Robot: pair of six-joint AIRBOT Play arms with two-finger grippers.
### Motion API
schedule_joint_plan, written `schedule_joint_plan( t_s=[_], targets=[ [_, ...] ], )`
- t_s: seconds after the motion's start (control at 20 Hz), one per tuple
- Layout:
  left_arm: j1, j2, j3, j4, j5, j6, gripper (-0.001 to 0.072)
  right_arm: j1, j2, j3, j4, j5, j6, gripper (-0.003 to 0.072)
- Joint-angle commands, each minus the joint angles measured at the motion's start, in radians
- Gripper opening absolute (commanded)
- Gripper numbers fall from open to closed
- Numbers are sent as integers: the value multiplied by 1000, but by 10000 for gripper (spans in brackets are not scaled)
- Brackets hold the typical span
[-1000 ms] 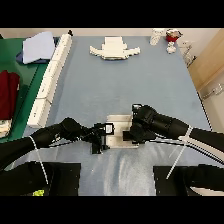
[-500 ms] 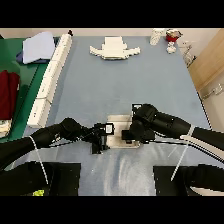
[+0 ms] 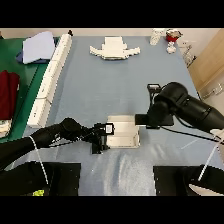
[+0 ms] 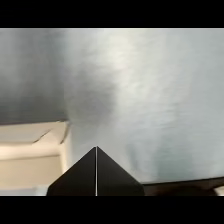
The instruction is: Fold the box.
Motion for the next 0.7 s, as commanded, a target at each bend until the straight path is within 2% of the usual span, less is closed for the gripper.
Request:
schedule_joint_plan(
  t_s=[0.0,0.15,0.3,0.4,0.45,0.55,0.65],
  targets=[
    [0,0,1,0,0,0,362,-196,-22,-18,-10,21,-198,4],
    [0,0,1,0,0,0,363,-389,-132,-37,225,185,-433,4],
    [0,0,1,0,0,0,362,-544,-257,-37,687,272,-738,4],
    [0,0,1,0,0,0,362,-594,-321,-37,980,239,-988,3],
    [0,0,1,0,0,0,362,-602,-344,-33,1064,195,-1098,4],
    [0,0,1,0,0,0,362,-598,-372,-22,1148,61,-1266,4],
    [0,0,1,0,0,0,362,-587,-374,-22,1149,-19,-1310,4]
  ],
)
